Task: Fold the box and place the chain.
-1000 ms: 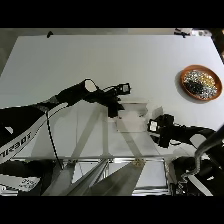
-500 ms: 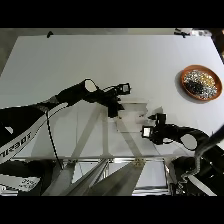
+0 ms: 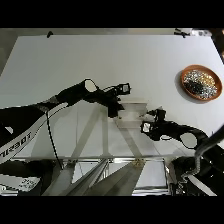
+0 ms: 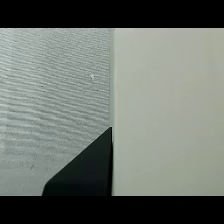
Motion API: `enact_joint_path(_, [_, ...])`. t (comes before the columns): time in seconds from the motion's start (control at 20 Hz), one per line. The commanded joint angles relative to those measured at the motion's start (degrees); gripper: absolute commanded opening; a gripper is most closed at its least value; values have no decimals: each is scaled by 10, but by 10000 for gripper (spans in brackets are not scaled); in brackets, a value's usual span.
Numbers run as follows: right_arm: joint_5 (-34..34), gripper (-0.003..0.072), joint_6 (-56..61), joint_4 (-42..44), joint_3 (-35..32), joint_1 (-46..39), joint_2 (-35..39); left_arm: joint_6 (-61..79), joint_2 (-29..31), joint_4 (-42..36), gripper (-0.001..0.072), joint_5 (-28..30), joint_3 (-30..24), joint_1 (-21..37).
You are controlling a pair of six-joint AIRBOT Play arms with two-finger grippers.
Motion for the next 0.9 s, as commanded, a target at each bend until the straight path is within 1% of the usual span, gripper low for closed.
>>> enact_joint_path(0.0, [23,704,-3,34,11,-21,2,0,0,0,12,0,0,0])
enact_joint_path(0.1, [32,704,-42,71,17,-48,2,0,0,0,12,0,0,0])
enact_joint_path(0.3, [65,704,-184,174,19,-72,0,0,0,0,12,0,0,0])
enact_joint_path(0.5, [60,703,-215,210,20,-73,-26,0,0,0,12,0,0,0])
enact_joint_path(0.65, [61,703,-267,264,22,-74,-49,0,0,0,12,0,0,0])
enact_joint_path(0.85, [106,703,-277,274,49,-150,-62,0,0,0,12,0,0,0])
